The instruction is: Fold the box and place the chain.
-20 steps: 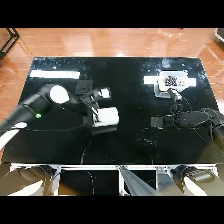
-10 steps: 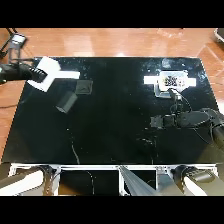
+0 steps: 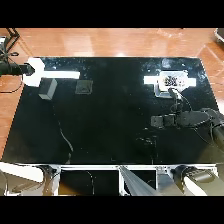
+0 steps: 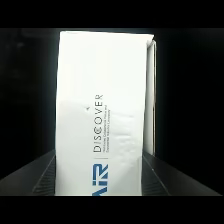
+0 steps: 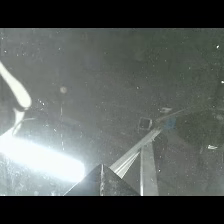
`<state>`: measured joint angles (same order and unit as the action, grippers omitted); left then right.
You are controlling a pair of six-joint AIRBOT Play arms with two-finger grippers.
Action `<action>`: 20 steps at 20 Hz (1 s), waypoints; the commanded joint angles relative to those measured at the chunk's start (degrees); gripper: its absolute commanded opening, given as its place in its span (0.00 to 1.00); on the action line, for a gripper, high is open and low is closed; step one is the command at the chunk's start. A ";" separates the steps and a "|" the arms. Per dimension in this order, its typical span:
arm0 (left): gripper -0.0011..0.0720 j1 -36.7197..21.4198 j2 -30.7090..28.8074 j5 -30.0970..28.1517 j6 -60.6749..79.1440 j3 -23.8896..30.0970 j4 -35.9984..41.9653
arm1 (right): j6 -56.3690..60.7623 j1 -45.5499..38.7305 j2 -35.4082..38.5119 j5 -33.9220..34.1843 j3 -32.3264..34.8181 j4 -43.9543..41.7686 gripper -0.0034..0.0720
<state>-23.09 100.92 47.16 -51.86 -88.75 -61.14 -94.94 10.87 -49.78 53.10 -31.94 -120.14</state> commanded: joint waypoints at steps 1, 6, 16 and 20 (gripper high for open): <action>0.82 -0.48 5.46 1.97 -5.09 -2.67 -0.79 | 0.02 -0.04 0.04 -0.37 0.02 -0.04 0.07; 0.88 -0.48 3.50 8.22 -7.13 -10.43 -6.56 | 0.00 -0.04 0.04 -0.42 -0.02 -0.04 0.07; 0.05 1.55 -14.01 30.36 -24.13 -23.65 16.04 | -1.07 -4.24 2.99 18.62 -26.25 16.65 0.07; 0.05 8.90 -37.94 20.70 -22.27 6.49 -0.50 | 3.63 -6.64 11.74 16.68 -26.23 26.25 0.07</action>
<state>-18.22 77.49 73.97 -74.19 -99.48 -53.93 -94.35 5.87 -43.07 68.23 -56.42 -102.08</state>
